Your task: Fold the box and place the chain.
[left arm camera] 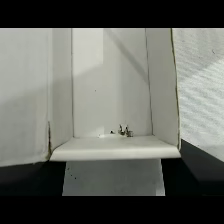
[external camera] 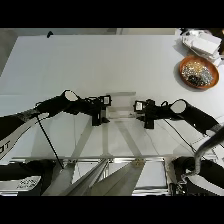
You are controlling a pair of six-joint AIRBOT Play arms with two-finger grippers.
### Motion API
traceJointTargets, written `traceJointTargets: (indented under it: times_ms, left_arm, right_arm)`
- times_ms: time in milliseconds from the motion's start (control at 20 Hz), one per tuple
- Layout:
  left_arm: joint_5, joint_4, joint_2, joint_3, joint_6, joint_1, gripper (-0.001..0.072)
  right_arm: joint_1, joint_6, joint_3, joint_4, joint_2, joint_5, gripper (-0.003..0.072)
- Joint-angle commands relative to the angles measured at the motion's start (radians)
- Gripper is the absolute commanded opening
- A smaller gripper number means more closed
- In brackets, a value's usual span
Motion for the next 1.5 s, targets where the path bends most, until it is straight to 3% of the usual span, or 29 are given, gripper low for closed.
traceJointTargets:
  times_ms: [0, 450, 1250, 1350, 1450]
  left_arm:
    - [0.0, 0.001, 0.0, 0.0, 0.002, 0.0, 0.0151]
    - [0.0, 0.002, 0.0, 0.0, 0.002, 0.0, 0.0151]
    - [0.0, 0.001, 0.0, 0.0, 0.002, 0.0, 0.0151]
    - [0.0, 0.001, 0.0, 0.0, 0.002, 0.0, 0.0151]
    - [0.0, 0.001, 0.0, 0.0, 0.002, 0.0, 0.0151]
  right_arm:
    - [-0.001, -0.003, 0.011, -0.033, -0.001, 0.0, 0.0221]
    - [-0.069, -0.008, 0.085, -0.099, -0.01, 0.183, 0.0227]
    - [-0.041, -0.012, 0.109, 0.037, -0.091, 0.121, 0.0215]
    - [-0.019, -0.029, 0.109, 0.037, -0.093, 0.12, 0.016]
    - [0.007, -0.053, 0.109, 0.048, -0.101, 0.098, 0.0158]
